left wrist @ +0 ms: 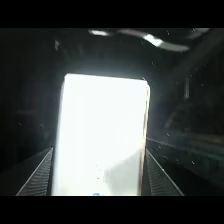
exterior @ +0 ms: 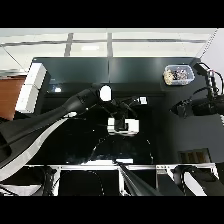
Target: Fold the box and place the chain.
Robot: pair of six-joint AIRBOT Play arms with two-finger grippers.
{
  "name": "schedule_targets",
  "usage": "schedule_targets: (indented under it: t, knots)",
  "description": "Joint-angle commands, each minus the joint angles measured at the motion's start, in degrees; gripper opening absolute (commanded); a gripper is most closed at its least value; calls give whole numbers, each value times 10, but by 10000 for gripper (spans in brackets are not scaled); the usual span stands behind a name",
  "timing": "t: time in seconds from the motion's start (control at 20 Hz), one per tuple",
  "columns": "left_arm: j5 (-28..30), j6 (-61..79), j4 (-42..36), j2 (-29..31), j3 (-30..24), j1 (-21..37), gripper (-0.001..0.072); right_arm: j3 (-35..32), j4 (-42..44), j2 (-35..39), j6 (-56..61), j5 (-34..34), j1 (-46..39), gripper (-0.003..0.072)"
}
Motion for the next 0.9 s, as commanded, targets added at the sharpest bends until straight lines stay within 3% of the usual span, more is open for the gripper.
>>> schedule_targets:
  t: [0.0,0.25,0.6,0.65,0.7,0.75,0.85]
  knots:
    - [-32,-12,9,-7,3,-6,704,0,0,0,0,-9,0,18]
    - [-35,-12,11,-7,7,-8,704,-7,0,0,0,-19,0,18]
    - [-2,-71,160,-10,10,-64,704,-44,1,0,0,-41,0,18]
    - [-10,-112,184,-9,15,-64,669,-53,0,0,0,-43,0,18]
    - [-24,-163,223,-7,23,-63,467,-60,0,0,0,-42,0,18]
    - [-41,-194,259,-1,31,-58,375,-64,0,0,0,-43,0,18]
    - [-58,-223,293,35,35,-34,362,-69,-4,0,0,-44,0,18]
